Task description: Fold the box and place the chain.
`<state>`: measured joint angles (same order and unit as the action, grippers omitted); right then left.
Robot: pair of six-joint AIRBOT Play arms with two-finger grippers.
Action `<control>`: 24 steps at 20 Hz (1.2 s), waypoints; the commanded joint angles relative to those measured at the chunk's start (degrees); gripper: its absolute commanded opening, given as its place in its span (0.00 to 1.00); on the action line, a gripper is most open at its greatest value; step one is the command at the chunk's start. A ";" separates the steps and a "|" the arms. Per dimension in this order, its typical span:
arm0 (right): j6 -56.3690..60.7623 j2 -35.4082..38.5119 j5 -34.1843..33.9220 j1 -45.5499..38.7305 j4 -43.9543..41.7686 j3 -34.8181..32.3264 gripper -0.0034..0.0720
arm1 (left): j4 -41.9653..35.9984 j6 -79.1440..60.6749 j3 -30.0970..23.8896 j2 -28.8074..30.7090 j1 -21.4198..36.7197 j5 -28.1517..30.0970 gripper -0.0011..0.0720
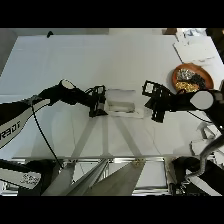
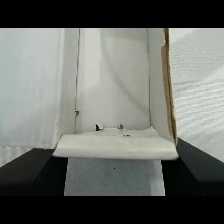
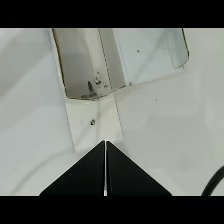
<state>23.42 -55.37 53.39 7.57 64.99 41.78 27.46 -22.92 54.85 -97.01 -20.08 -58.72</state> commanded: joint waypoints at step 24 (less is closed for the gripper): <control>-37.42 -19.93 -9.22 0.22 -23.89 -0.02 0.37 | 0.02 0.00 0.04 -0.04 -0.02 0.02 0.37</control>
<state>-13.76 -75.26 44.03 7.73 43.48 41.78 27.46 -22.81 54.85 -97.01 -20.08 -58.70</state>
